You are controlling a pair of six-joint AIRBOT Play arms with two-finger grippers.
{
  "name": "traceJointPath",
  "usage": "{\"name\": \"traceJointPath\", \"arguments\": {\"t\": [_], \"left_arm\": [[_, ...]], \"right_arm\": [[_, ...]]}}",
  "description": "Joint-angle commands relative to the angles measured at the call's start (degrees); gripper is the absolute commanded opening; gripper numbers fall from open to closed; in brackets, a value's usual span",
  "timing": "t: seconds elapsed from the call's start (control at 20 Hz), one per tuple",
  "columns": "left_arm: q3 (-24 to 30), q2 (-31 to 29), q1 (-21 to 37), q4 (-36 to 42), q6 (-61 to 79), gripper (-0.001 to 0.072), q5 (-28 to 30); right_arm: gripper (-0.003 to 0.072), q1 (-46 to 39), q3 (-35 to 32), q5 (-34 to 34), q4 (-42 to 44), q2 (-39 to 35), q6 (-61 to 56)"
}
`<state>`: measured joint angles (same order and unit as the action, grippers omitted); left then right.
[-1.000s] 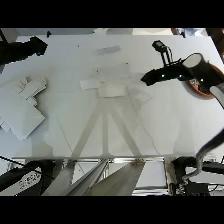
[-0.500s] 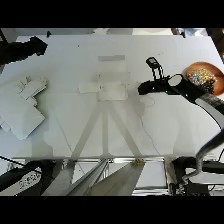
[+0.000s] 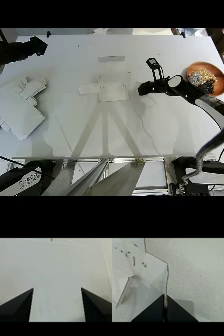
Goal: Fold the box and place the chain.
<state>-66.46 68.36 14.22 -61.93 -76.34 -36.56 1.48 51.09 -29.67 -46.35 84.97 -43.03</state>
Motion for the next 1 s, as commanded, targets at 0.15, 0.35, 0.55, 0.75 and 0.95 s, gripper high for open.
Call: {"name": "traceJointPath", "arguments": {"t": [0.15, 0.35, 0.55, 0.75, 0.95], "left_arm": [[-0.04, 0.02, -0.02, -0.02, 0.0, 0.0643, 0.02], [-0.04, 0.11, -0.04, 0.02, 0.0, 0.0641, 0.26], [-0.04, 0.5, -1.05, 1.62, 4.87, 0.0649, -0.85], [-0.22, 2.51, -2.56, 17.46, 24.9, 0.0709, -3.52], [-7.72, 13.64, -6.62, 27.85, 35.41, 0.071, -15.13]], "right_arm": [[0.0011, 0.07, -0.02, -0.09, 0.02, 0.04, -0.02], [0.0011, 0.07, -0.02, -0.09, 0.02, 0.04, -0.02], [0.0012, 0.07, -0.02, -0.07, 0.02, 0.04, -0.02], [0.0012, 0.07, -0.02, -0.07, 0.0, 0.04, -0.02], [0.0012, 0.07, -0.02, -0.04, 0.02, 0.04, -0.02]]}}
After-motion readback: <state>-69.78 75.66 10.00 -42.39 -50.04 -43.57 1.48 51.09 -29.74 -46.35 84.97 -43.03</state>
